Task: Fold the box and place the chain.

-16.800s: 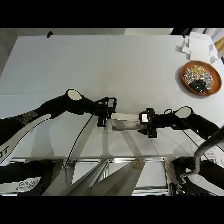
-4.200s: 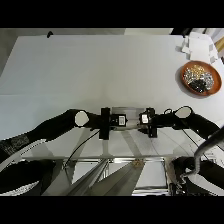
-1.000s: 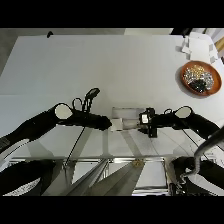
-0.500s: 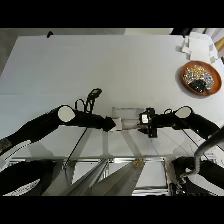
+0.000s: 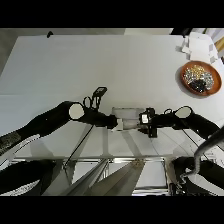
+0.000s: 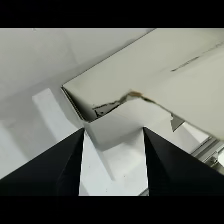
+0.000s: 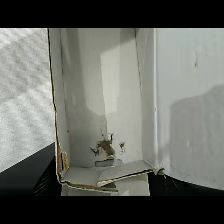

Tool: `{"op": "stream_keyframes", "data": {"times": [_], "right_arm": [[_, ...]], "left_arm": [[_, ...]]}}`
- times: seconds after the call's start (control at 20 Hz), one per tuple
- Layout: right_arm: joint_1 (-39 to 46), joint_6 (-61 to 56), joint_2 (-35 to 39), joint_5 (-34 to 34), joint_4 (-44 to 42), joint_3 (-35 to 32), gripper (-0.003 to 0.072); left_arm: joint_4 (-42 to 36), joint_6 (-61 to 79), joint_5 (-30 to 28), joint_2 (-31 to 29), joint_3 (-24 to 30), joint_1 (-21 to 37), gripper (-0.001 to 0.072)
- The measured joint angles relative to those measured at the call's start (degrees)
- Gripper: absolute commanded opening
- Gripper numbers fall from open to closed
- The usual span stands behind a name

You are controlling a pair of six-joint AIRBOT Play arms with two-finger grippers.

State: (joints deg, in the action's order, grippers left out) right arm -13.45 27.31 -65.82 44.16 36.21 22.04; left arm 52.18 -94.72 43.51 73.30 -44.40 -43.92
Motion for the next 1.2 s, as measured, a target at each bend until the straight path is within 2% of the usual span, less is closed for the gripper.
{"op": "stream_keyframes", "data": {"times": [0.45,0.8,1.05,1.2], "right_arm": [[0.00,-0.02,0.00,0.00,-0.02,0.00,0.0319],[0.00,-0.02,0.00,0.00,-0.02,0.00,0.0319],[0.00,-0.02,0.00,0.00,-0.02,0.00,0.0319],[0.00,-0.02,0.00,0.00,-0.02,0.00,0.0319]], "left_arm": [[11.96,-14.29,7.80,6.03,-9.40,-3.74,0.0422],[16.24,-23.50,11.65,10.86,-14.93,-5.64,0.0419],[21.09,-32.92,18.99,15.10,-21.49,-6.56,0.0413],[24.48,-38.53,22.27,16.72,-23.41,-7.34,0.0413]]}}
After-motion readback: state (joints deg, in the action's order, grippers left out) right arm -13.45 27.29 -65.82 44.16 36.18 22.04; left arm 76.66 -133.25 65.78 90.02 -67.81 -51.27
